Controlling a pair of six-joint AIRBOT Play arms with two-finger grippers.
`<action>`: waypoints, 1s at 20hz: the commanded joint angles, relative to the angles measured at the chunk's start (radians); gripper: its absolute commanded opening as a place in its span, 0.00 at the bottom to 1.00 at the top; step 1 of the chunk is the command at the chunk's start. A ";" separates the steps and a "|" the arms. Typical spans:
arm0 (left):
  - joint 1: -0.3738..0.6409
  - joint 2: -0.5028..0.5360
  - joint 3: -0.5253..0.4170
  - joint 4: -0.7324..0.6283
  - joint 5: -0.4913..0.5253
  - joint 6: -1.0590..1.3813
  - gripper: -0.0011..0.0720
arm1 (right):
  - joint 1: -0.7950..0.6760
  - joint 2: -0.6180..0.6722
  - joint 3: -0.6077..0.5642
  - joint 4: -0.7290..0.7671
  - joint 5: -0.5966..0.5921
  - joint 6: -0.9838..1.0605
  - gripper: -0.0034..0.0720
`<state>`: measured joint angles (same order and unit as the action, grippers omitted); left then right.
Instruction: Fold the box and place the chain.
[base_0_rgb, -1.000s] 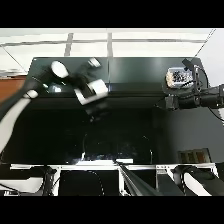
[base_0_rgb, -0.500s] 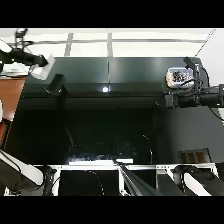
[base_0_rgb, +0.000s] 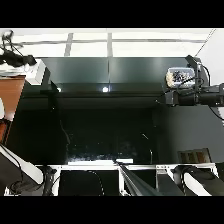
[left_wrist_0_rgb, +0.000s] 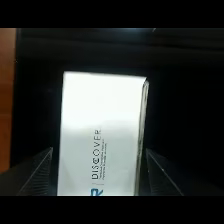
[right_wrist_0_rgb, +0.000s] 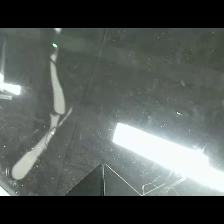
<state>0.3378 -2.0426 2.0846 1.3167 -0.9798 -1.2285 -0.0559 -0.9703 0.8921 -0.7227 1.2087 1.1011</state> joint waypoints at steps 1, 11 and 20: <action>0.000 0.143 0.009 -0.026 -0.043 -0.036 0.96 | 0.000 0.000 0.000 -0.002 0.000 0.002 0.06; -0.181 0.720 -0.604 -0.254 -0.267 -0.084 0.05 | 0.000 -0.002 -0.062 -0.182 -0.311 0.002 0.06; -0.319 1.229 -1.381 -0.166 0.082 -0.088 0.05 | 0.000 -0.005 -0.172 -0.231 -0.452 0.002 0.06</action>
<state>0.0360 -0.9161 0.8268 1.1061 -0.9493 -1.3167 -0.0559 -0.9745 0.7345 -0.9337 0.7837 1.1023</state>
